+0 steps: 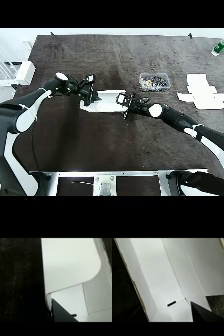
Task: Fold the box and place the chain.
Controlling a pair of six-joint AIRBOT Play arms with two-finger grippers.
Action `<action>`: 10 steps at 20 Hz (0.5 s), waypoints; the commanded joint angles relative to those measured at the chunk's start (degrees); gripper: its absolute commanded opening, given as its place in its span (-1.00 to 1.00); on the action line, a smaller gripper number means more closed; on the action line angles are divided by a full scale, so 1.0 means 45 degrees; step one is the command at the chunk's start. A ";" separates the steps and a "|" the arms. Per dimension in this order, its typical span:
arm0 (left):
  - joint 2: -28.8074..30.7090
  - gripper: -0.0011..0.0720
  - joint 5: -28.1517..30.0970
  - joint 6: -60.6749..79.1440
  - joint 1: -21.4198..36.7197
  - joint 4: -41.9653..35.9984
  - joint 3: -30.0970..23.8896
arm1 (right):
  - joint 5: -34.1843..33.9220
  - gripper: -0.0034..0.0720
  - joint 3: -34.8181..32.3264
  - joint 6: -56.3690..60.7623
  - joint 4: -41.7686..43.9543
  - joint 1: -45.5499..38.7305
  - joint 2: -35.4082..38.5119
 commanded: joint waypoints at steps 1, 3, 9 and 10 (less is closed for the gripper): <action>0.0000 -0.91 -0.0010 0.0005 -0.0005 0.0010 0.0010 | -0.0107 0.96 0.0204 -0.0340 0.0199 -0.0141 -0.0068; 0.0000 -0.91 -0.0010 0.0005 -0.0005 0.0005 0.0010 | -0.0112 0.95 0.0369 -0.0403 0.0180 -0.0194 -0.0073; 0.0000 -0.91 -0.0010 0.0005 -0.0005 0.0010 0.0010 | 0.1603 0.95 0.1268 -0.1331 0.0797 -0.1020 -0.0461; 0.0000 -0.91 -0.0015 0.0005 -0.0005 0.0005 0.0010 | 0.1904 0.96 0.1467 -0.1676 0.1151 -0.1141 -0.0641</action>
